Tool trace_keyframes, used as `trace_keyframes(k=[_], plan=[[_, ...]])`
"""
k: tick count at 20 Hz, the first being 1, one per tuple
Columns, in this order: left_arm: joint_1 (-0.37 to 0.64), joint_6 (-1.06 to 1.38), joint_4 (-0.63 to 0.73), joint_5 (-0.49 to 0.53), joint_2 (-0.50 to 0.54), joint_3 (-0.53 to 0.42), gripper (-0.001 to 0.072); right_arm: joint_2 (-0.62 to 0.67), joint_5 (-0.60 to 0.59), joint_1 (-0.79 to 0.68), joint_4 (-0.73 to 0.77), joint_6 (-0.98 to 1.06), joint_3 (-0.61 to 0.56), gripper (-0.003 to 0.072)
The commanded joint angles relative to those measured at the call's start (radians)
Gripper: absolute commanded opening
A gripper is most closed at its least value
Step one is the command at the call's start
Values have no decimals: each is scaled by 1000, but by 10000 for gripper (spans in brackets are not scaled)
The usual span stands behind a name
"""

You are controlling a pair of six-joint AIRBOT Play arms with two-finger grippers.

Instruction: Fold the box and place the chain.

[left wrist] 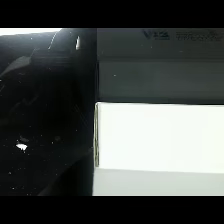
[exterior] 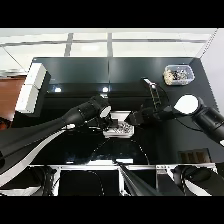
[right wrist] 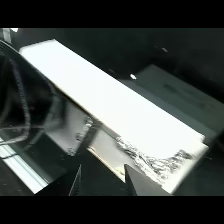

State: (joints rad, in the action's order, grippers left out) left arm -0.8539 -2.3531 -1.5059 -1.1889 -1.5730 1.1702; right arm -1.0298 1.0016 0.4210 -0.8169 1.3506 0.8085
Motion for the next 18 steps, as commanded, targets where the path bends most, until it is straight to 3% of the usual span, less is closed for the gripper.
trace_keyframes(k=[1,5,11,12,13,14,18], plan=[[0,0,2,1,0,1,24,12,132,-100,-127,12,30,296],[1,0,-2,26,-1,1,25,55,227,-266,-188,11,30,296],[0,-56,-8,-1,11,29,38,56,223,-274,-188,3,3,297],[-3,-56,-33,-14,27,42,192,56,210,-274,-187,3,-7,297],[-10,-55,-72,-29,50,48,396,56,202,-274,-187,3,-12,297],[-17,-52,-117,-35,83,48,533,56,198,-274,-187,3,-14,297],[-20,89,-201,-116,256,44,539,56,171,-274,-186,4,-14,297]])
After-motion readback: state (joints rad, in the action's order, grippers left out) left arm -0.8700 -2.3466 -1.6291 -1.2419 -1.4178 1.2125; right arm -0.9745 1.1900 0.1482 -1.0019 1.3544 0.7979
